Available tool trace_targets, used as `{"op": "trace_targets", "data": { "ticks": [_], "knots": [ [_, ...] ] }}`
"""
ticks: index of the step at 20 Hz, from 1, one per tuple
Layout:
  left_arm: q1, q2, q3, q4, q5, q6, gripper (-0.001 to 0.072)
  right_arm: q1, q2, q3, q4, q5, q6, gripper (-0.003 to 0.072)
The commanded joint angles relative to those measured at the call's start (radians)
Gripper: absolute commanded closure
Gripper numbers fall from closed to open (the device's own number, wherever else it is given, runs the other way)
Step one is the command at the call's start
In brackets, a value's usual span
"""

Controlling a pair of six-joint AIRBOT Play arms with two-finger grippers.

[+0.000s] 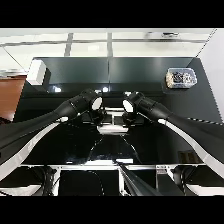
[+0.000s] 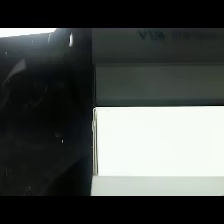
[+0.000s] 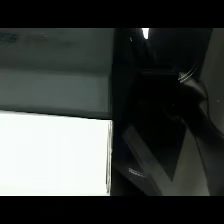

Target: Fold the box and place the chain.

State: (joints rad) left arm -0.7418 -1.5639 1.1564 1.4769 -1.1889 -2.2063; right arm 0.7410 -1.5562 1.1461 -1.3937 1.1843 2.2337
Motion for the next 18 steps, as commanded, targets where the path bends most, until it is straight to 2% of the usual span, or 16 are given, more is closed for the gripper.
{"op": "trace_targets", "data": {
  "ticks": [1, 2, 3, 4, 8, 10, 12, 14, 16, 17, 18],
  "knots": [
    [0.001, -0.001, 0.0, 0.0, 0.002, 0.003, 0.0683, 0.001, -0.001, 0.0, 0.002, 0.001, -0.001, 0.067],
    [0.001, -0.001, 0.0, 0.0, 0.002, 0.003, 0.0682, 0.0, 0.001, 0.001, 0.002, 0.001, 0.0, 0.0657],
    [0.001, -0.001, 0.0, 0.0, 0.003, 0.003, 0.0682, 0.0, 0.004, 0.001, 0.002, 0.001, -0.001, 0.0454],
    [0.001, -0.001, 0.0, 0.0, 0.003, 0.003, 0.0683, 0.0, 0.011, 0.001, 0.003, 0.001, -0.001, 0.0296],
    [0.001, -0.001, 0.0, 0.0, 0.002, 0.003, 0.0683, -0.006, 0.111, 0.002, 0.004, 0.02, -0.069, 0.0297],
    [0.001, -0.001, 0.0, 0.0, 0.002, 0.003, 0.0683, -0.008, 0.211, 0.002, 0.004, 0.07, -0.13, 0.0298],
    [0.001, -0.001, 0.0, 0.0, 0.002, 0.003, 0.0683, -0.026, 0.335, 0.002, -0.057, 0.116, -0.166, 0.0298],
    [0.001, -0.001, 0.0, 0.0, 0.003, 0.003, 0.0683, -0.056, 0.441, 0.002, -0.284, 0.143, -0.167, 0.0314],
    [0.001, -0.001, 0.0, 0.0, 0.002, 0.004, 0.0682, -0.11, 0.48, 0.0, -0.592, 0.167, -0.162, 0.0316],
    [0.001, -0.001, 0.0, 0.0, 0.002, 0.003, 0.0682, -0.155, 0.477, -0.007, -0.686, 0.145, -0.162, 0.0315],
    [0.001, -0.001, 0.0, 0.0, 0.002, 0.003, 0.0682, -0.22, 0.471, -0.021, -0.729, 0.071, -0.171, 0.029]
  ]
}}
